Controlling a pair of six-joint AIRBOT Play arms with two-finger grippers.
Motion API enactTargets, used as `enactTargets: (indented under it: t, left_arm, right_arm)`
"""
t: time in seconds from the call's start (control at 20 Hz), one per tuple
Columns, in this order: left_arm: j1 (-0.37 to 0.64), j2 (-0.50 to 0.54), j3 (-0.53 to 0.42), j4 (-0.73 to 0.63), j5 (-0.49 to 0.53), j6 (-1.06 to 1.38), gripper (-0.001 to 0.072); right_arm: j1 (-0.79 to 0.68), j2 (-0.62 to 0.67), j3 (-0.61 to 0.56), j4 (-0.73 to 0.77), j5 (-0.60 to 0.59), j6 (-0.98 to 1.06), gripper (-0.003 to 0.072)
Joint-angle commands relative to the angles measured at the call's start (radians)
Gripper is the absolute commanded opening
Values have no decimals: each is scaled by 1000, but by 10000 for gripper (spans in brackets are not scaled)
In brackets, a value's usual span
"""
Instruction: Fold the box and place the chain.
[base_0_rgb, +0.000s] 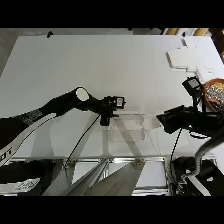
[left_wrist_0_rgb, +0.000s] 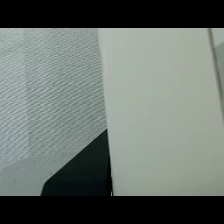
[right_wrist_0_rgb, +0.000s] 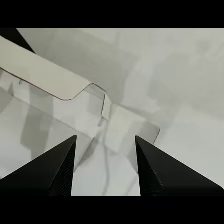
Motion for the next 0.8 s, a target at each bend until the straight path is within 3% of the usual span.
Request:
enactTargets:
  t: [0.0,0.2,0.55,0.75]
  left_arm:
    - [-1,-1,-1,-1,-1,0,12]
    - [-1,-1,-1,-1,-1,0,12]
    - [-1,-1,-1,-1,-1,0,12]
    - [-1,-1,-1,-1,-1,0,12]
  right_arm:
    - [1,1,0,3,40,-60,406]
    - [1,1,-14,9,56,-281,405]
    - [1,1,-44,8,93,-333,405]
    - [0,1,-44,8,92,-467,404]
